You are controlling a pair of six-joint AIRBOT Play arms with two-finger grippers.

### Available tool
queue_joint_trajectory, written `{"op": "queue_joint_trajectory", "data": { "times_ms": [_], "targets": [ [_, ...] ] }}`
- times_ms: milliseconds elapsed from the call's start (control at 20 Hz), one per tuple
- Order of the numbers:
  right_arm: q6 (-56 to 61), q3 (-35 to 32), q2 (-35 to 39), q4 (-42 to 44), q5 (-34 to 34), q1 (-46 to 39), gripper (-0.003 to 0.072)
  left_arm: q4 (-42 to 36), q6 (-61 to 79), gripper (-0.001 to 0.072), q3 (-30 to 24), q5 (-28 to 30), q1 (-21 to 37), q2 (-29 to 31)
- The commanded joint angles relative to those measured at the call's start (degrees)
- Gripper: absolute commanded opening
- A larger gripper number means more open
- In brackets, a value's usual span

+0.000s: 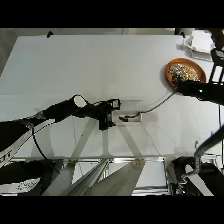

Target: Fold the box and place the chain.

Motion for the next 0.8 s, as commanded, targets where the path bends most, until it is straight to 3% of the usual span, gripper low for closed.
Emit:
{"op": "queue_joint_trajectory", "data": {
  "times_ms": [0, 250, 600, 750],
  "targets": [
    [-5.1, 0.1, 9.8, 7.2, 6.5, 0.0, 0.0012, 0.0, 0.0, 0.0412, 0.0, 0.0, 0.0, 0.0],
    [-11.0, 0.1, 15.9, 24.2, 8.5, 0.0, 0.0013, 0.0, 0.0, 0.0412, 0.0, 0.0, 0.0, 0.0],
    [-18.0, 0.1, 16.1, 41.9, 9.9, 0.0, 0.0014, 0.0, 0.0, 0.0412, 0.0, 0.0, 0.0, 0.0],
    [-19.6, 0.1, 16.1, 45.6, 11.1, 0.0, 0.0014, 0.0, 0.0, 0.0412, 0.0, 0.0, 0.0, 0.0]
  ]
}}
